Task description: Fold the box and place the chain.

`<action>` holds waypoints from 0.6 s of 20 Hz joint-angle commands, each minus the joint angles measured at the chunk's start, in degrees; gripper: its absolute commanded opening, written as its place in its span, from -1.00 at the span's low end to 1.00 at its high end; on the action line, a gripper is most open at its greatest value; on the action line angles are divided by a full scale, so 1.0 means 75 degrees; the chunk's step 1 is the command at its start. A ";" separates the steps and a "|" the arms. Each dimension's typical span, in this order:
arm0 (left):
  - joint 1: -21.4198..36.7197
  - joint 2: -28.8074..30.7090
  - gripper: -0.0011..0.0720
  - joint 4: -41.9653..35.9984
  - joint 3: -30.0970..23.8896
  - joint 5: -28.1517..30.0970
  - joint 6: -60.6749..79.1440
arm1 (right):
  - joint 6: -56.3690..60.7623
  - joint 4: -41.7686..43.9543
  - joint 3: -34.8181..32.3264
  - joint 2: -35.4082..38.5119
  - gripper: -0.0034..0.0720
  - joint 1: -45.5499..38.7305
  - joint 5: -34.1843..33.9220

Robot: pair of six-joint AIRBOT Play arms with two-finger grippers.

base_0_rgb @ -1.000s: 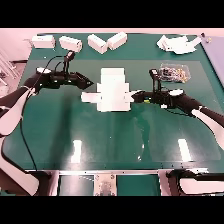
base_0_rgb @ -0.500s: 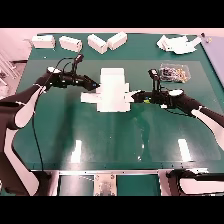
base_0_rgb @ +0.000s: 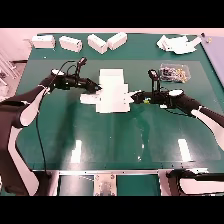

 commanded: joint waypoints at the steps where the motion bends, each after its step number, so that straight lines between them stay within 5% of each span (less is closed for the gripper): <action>1: -0.0017 -0.0143 0.58 -0.0023 0.0189 -0.0166 0.0055 | -0.0012 0.0000 0.0000 -0.0003 -0.90 0.0006 0.0020; 12: -0.0047 -0.0382 0.22 -0.0586 0.0341 -0.0833 0.0466 | -0.0012 -0.0058 0.0000 -0.0003 -0.90 0.0052 0.0015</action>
